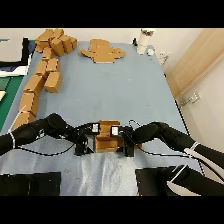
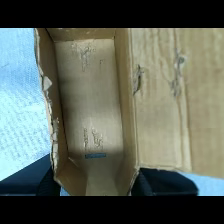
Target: Fold the box.
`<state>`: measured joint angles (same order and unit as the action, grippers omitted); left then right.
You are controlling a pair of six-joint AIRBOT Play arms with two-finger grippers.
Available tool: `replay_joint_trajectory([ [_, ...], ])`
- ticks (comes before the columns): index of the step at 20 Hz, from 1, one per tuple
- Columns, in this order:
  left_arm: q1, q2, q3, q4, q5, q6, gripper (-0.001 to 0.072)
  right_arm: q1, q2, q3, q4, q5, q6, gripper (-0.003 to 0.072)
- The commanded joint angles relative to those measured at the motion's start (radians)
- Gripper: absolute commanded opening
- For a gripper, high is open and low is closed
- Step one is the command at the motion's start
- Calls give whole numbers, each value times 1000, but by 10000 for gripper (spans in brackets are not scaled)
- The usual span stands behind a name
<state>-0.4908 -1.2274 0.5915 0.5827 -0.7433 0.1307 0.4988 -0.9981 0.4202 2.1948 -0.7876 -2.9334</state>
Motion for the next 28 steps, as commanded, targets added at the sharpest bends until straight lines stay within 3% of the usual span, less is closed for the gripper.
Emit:
replay_joint_trajectory([
  [1, -17, 2, -1, 1, 13, -36, 697, 1, 0, 0, 0, 0, 0, 510],
  [7, -103, -1, -2, 0, 123, -73, 697, 1, 0, 0, 0, 0, 0, 510],
  [18, -133, -22, -16, -7, 163, -105, 693, 1, 0, 0, 0, 0, 0, 510],
  [20, -133, -23, -16, -10, 162, -105, 480, 1, 0, 0, 0, 0, 0, 510],
  [28, -133, -25, -16, -11, 157, -105, 470, 1, 0, 0, 0, 0, 0, 510],
])
